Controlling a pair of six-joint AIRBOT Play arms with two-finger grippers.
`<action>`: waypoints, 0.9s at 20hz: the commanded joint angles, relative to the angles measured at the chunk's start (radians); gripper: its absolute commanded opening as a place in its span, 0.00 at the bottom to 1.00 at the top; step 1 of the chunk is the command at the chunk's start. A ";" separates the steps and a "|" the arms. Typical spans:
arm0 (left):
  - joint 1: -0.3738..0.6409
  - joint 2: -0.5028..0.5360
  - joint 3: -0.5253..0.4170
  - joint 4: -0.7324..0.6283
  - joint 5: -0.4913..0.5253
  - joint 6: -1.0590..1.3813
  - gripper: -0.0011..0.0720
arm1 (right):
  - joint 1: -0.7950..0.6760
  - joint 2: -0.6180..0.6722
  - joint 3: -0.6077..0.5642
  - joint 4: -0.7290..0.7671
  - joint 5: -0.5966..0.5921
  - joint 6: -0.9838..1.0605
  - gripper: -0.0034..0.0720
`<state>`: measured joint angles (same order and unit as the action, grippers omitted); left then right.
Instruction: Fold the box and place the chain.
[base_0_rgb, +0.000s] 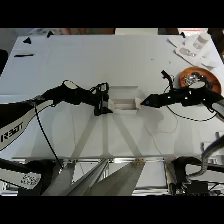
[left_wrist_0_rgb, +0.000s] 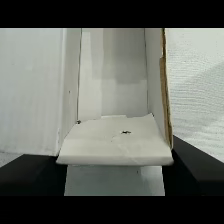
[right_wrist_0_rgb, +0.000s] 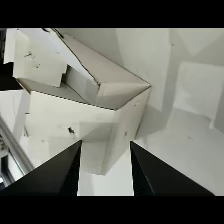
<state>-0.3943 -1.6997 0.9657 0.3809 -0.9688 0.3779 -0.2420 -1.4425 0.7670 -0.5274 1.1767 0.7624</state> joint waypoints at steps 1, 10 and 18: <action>0.000 0.000 0.000 0.000 0.000 0.000 0.45 | 0.029 0.002 0.000 0.018 -0.018 0.000 0.50; 0.000 0.000 0.000 0.000 0.000 0.000 0.45 | 0.071 0.003 0.000 0.063 -0.026 0.035 0.58; 0.000 -0.001 0.000 0.000 0.000 0.000 0.45 | 0.167 0.007 0.000 -0.079 -0.187 0.105 0.58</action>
<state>-0.3946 -1.6997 0.9657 0.3809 -0.9691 0.3779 -0.1043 -1.4384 0.7666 -0.5453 1.0546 0.8314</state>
